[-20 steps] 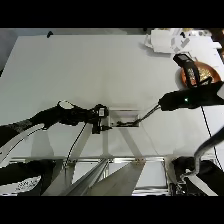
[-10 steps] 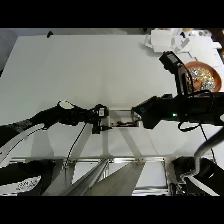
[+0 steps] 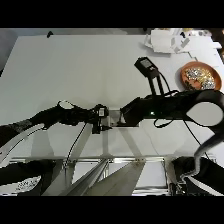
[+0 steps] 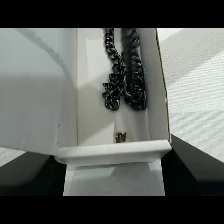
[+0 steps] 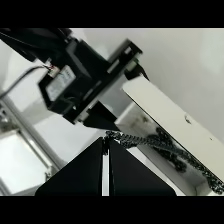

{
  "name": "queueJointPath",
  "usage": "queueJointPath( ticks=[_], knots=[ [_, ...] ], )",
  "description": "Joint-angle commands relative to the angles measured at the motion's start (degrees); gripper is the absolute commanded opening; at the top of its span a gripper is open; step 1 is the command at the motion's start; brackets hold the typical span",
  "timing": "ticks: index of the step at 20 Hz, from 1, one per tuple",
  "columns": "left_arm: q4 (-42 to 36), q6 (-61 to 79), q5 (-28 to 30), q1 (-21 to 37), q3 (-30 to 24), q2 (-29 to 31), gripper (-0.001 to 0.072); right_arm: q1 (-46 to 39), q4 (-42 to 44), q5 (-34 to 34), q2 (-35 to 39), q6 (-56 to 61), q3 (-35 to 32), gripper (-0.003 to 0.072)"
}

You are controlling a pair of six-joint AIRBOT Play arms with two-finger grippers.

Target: Fold the box and place the chain.

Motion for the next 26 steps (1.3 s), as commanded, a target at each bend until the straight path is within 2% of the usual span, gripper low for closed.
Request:
queueJointPath(
  ticks=[1, 5, 6, 10, 12, 14, 17, 21, 22, 24, 25, 26],
  knots=[
    [0.0, 0.0, 0.0, 0.0, 0.0, 0.0, 0.0137, 0.3, -1.6, 1.9, -5.9, 0.5, 0.0, 0.0019],
    [0.0, 0.0, 0.0, 0.0, 0.0, 0.0, 0.0137, 0.3, -1.3, 1.3, -12.0, 0.2, 0.0, 0.0024],
    [0.0, 0.0, 0.0, 0.0, 0.0, 0.0, 0.0137, 0.7, -1.4, 1.3, -12.2, 0.2, 0.0, 0.0060],
    [0.0, 0.0, 0.0, 0.0, 0.0, 0.0, 0.0137, 2.4, -1.1, 1.3, -10.8, 0.2, 0.0, 0.0140],
    [0.0, 0.0, 0.0, 0.0, 0.0, 0.0, 0.0137, 2.3, -1.4, 1.3, -8.6, 0.2, 0.1, 0.0237],
    [0.0, 0.0, 0.0, 0.0, 0.0, 0.0, 0.0137, 0.6, -4.6, 1.6, -4.8, 0.3, 0.9, 0.0240],
    [0.0, 0.0, 0.0, 0.0, 0.0, 0.0, 0.0137, -6.6, -12.2, 3.8, -0.5, 1.0, 2.3, 0.0213],
    [0.0, 0.0, 0.0, 0.0, 0.0, 0.0, 0.0137, -22.5, -17.5, 7.3, -3.5, 0.9, 2.3, 0.0224],
    [0.0, 0.0, 0.0, 0.0, 0.0, 0.0, 0.0137, -26.2, -17.8, 7.1, -5.5, 0.9, 2.3, 0.0258],
    [0.0, 0.0, 0.0, 0.0, 0.0, 0.0, 0.0137, -31.6, -17.7, 7.2, -9.9, 0.3, 2.3, 0.0405],
    [0.0, 0.0, 0.0, 0.0, 0.0, 0.0, 0.0137, -33.1, -17.7, 7.4, -12.0, -0.5, 2.3, 0.0448],
    [0.0, 0.0, 0.0, 0.0, 0.0, 0.0, 0.0137, -34.1, -17.7, 7.3, -14.0, -1.6, 2.3, 0.0447]
  ],
)
